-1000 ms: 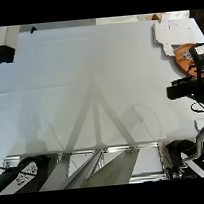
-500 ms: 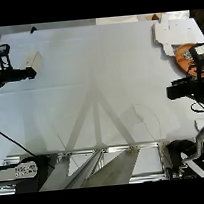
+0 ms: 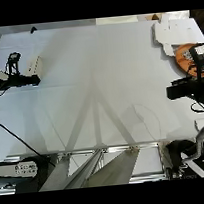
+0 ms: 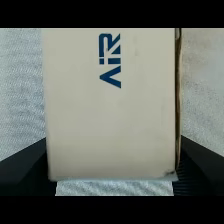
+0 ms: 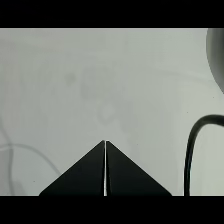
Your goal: Fold the box and place the chain.
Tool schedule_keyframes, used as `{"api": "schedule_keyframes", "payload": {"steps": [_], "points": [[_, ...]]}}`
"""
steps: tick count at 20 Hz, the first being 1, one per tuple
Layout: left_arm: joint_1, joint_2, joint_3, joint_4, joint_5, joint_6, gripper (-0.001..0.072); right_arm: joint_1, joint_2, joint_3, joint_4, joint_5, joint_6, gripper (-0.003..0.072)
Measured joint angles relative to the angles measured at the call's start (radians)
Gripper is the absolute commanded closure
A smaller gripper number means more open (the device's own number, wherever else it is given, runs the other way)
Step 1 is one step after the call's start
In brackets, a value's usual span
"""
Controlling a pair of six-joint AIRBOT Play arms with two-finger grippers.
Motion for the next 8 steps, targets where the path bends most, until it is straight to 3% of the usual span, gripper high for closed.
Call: {"api": "schedule_keyframes", "payload": {"steps": [8], "points": [[0.000, 0.144, 0.000, 0.023, -0.053, 0.002, -0.0002, 0.000, 0.000, 0.000, 0.000, 0.000, 0.000, 0.0674]]}}
